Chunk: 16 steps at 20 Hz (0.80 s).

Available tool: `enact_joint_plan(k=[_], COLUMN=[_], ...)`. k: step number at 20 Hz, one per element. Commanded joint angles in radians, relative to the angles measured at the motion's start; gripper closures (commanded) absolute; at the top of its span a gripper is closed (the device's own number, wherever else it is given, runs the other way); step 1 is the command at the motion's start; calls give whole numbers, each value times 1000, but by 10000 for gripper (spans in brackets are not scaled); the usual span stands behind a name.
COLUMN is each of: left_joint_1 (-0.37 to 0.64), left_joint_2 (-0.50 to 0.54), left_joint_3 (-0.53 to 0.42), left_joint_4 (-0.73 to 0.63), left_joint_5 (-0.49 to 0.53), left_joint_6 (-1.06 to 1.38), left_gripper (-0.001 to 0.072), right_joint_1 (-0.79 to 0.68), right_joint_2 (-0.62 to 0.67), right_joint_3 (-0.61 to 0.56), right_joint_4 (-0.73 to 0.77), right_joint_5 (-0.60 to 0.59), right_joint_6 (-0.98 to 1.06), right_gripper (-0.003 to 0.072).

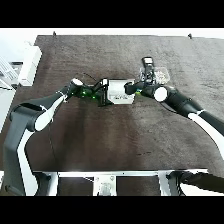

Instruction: Fold the box and place the chain.

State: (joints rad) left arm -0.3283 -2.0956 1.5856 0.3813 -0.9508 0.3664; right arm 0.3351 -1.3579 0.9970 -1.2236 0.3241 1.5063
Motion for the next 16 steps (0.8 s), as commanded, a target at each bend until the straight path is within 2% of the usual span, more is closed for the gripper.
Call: enact_joint_plan(k=[1, 5, 9, 13, 16], left_joint_1=[0, 0, 0, 0, 0], left_joint_2=[-1, 0, -1, -1, 0], left_joint_3=[0, 0, 0, 0, 0], left_joint_4=[0, 0, 0, 0, 0], left_joint_5=[0, 0, 0, 0, 0], left_joint_6=[0, 0, 0, 0, 0], left_gripper=[182, 182, 182, 182, 182], right_joint_1=[-121, -239, -257, -257, -257], right_joint_2=[13, -65, -209, -311, -370], right_joint_3=[0, 12, 77, 162, 223], right_joint_4=[-7, 19, 47, 225, 362], right_joint_5=[-2, 1, 2, 17, 87], right_joint_6=[5, 4, -59, -240, -379], right_gripper=[172, 170, 169, 170, 171])
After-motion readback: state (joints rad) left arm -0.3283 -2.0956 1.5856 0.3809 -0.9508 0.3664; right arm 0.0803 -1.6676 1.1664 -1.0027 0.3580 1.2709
